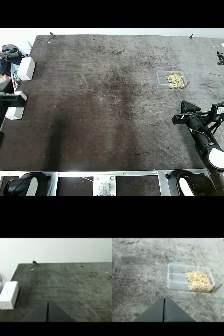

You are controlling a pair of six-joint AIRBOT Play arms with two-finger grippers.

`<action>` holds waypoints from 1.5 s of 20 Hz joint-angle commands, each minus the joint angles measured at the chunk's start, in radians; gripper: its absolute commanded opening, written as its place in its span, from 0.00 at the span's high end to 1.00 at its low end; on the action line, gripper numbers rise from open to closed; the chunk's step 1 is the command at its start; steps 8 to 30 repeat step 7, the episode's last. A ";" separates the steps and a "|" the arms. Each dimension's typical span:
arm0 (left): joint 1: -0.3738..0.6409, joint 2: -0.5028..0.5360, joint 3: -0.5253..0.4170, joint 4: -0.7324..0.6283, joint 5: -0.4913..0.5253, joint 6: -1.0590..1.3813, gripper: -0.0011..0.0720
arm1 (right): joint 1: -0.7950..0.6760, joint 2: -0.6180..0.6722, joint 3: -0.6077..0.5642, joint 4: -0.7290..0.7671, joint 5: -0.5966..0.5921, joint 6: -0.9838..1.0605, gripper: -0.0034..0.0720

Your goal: Fold the box and place the chain.

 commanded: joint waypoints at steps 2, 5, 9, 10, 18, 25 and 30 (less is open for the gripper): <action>-0.112 0.064 -0.122 -0.001 0.124 -0.019 0.98 | 0.000 0.000 0.000 0.000 0.000 0.000 0.94; -0.118 0.064 -0.127 0.001 0.171 -0.018 0.98 | 0.000 0.000 0.000 0.000 0.000 0.000 0.94; -0.116 0.064 -0.127 0.007 0.199 -0.018 0.97 | 0.000 0.000 0.000 0.000 0.000 0.000 0.94; -0.116 0.064 -0.127 0.007 0.199 -0.018 0.97 | 0.000 0.000 0.000 0.000 0.000 0.000 0.94; -0.116 0.064 -0.127 0.007 0.199 -0.018 0.97 | 0.000 0.000 0.000 0.000 0.000 0.000 0.94; -0.116 0.064 -0.127 0.007 0.199 -0.018 0.97 | 0.000 0.000 0.000 0.000 0.000 0.000 0.94; -0.116 0.064 -0.127 0.007 0.199 -0.018 0.97 | 0.000 0.000 0.000 0.000 0.000 0.000 0.94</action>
